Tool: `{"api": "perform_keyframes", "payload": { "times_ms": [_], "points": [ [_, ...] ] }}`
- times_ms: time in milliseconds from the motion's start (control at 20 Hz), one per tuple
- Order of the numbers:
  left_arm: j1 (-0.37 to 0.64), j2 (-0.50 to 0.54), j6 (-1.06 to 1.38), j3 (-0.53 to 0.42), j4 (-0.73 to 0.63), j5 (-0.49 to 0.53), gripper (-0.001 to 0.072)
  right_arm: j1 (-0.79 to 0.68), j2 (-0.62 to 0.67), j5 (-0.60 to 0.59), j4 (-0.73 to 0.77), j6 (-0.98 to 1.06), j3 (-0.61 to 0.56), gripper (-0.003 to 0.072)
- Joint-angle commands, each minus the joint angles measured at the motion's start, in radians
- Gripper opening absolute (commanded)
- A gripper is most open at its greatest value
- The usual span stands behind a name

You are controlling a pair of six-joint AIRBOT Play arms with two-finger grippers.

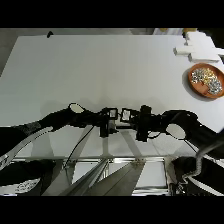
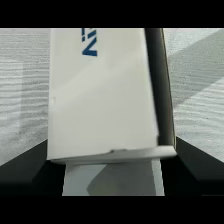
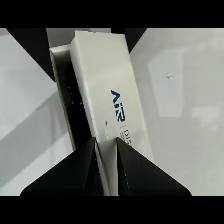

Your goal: Fold the box and place the chain.

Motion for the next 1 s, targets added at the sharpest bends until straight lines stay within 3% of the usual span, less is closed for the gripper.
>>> {"api": "perform_keyframes", "payload": {
  "times_ms": [0, 150, 250, 300, 500, 550, 650, 700, 950],
  "points": [
    [0.0, 0.0, -0.001, 0.0, -0.001, -0.002, 0.022, 0.0, 0.0, 0.053, 0.03, -0.002, -0.018, 0.02],
    [0.0, 0.0, -0.001, 0.0, -0.001, -0.002, 0.022, 0.0, 0.002, 0.068, 0.032, -0.002, -0.018, 0.0205],
    [0.0, 0.0, -0.001, 0.0, -0.001, -0.002, 0.022, 0.0, 0.016, 0.047, 0.05, -0.002, -0.018, 0.0319],
    [0.0, 0.0, -0.001, 0.0, -0.001, -0.002, 0.022, 0.0, 0.028, 0.032, 0.07, -0.002, -0.017, 0.0338],
    [0.0, 0.0, -0.001, 0.0, -0.001, -0.002, 0.022, 0.0, 0.055, 0.014, 0.146, -0.009, -0.017, 0.0336],
    [0.0, 0.0, -0.001, 0.0, -0.001, -0.002, 0.022, 0.0, 0.054, 0.013, 0.154, -0.009, -0.017, 0.0302],
    [0.0, 0.0, -0.001, 0.0, -0.001, -0.002, 0.022, 0.0, 0.047, 0.014, 0.161, -0.009, -0.017, 0.0069],
    [0.0, 0.0, -0.001, 0.0, -0.001, -0.002, 0.022, 0.0, 0.041, 0.014, 0.161, -0.009, -0.018, 0.0029],
    [0.0, 0.0, -0.001, 0.0, -0.001, -0.002, 0.022, 0.0, -0.018, 0.015, 0.158, 0.026, -0.018, 0.0018]
  ]
}}
